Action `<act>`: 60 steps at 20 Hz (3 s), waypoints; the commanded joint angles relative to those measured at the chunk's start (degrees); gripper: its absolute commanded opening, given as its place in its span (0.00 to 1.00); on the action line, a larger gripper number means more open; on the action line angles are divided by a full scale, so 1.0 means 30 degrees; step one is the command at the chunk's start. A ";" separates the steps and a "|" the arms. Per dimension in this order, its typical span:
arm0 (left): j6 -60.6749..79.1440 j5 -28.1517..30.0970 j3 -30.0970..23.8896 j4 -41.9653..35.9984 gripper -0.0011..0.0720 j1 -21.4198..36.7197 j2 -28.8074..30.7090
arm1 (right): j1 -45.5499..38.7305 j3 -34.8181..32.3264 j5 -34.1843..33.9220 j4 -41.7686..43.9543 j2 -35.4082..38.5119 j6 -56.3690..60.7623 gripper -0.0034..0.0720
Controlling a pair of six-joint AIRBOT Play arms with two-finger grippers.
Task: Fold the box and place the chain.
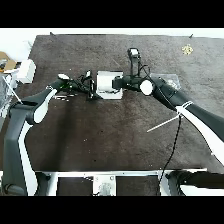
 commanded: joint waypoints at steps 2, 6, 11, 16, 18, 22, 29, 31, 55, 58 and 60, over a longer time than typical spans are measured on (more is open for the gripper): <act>0.0007 0.0000 0.0022 0.0000 0.32 0.0000 -0.0007 | -0.3344 -0.1508 0.1144 -0.0612 -0.0248 0.1661 0.54; 0.0007 0.0000 0.0022 0.0000 0.32 0.0000 -0.0007 | -0.6929 -0.3053 -0.0554 0.0240 -0.0313 0.2769 0.54; 0.0007 0.0007 0.0022 0.0000 0.32 0.0000 -0.0007 | -0.7133 -0.3038 -0.2922 0.3220 -0.2339 0.2506 0.54; 0.0007 0.0000 0.0022 0.0000 0.32 0.0000 -0.0007 | -0.6608 -0.3031 -0.6288 0.4772 -0.3461 0.2565 0.39; 0.0007 0.0007 0.0022 0.0000 0.32 0.0000 -0.0007 | -0.6652 -0.3002 -0.6783 0.5588 -0.3548 0.2703 0.42; 0.0007 0.0000 0.0022 0.0000 0.32 0.0000 -0.0007 | -0.6623 -0.2980 -0.6703 0.7038 -0.4226 0.2696 0.33; 0.0007 -0.0007 0.0022 0.0000 0.32 0.0000 -0.0007 | -0.4889 -0.2980 -0.7140 0.6207 -0.2062 0.2477 0.05; 0.0007 0.0000 0.0022 0.0000 0.32 0.0000 -0.0007 | -0.3920 -0.2980 -0.7235 0.4685 0.0350 0.2484 0.05; 0.0007 0.0015 0.0022 0.0000 0.32 0.0000 -0.0007 | 0.3300 -0.1370 -0.5020 0.0583 -0.1297 0.4889 0.44; 0.0007 0.0007 0.0022 0.0000 0.32 0.0000 -0.0007 | 0.2484 -0.1370 -0.4765 -0.1013 -0.0248 0.4619 0.32; 0.0007 0.0015 0.0022 0.0000 0.32 0.0000 -0.0007 | 0.1209 -0.1370 -0.3526 -0.2200 0.0954 0.4619 0.32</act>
